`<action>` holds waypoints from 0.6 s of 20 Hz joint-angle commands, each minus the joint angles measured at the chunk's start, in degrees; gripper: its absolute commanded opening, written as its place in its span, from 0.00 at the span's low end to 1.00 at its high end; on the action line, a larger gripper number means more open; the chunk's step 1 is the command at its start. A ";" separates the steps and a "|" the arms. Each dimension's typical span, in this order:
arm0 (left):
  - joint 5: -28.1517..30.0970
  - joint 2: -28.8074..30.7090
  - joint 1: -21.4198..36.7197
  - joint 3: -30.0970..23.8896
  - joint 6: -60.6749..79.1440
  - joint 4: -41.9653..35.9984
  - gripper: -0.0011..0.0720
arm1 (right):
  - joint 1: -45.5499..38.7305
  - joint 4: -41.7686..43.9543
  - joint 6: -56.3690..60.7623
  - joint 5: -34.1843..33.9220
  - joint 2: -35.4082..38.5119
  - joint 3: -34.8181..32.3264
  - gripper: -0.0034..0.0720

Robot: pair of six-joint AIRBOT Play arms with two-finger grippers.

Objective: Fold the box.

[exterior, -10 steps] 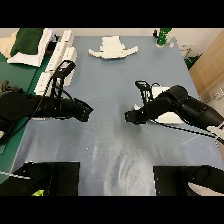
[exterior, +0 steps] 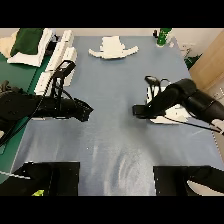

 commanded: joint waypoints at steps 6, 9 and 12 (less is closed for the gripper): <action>0.00 0.04 0.04 0.07 0.02 0.02 0.04 | -39.67 -5.68 -17.97 -12.07 -1.62 4.90 0.73; 0.02 0.04 0.04 0.07 0.02 0.02 0.03 | -52.85 -4.17 -25.70 -7.63 -5.42 4.94 0.73; 3.04 0.04 0.02 0.07 0.00 0.00 0.03 | -61.94 7.28 -38.27 -6.19 -11.37 6.21 0.72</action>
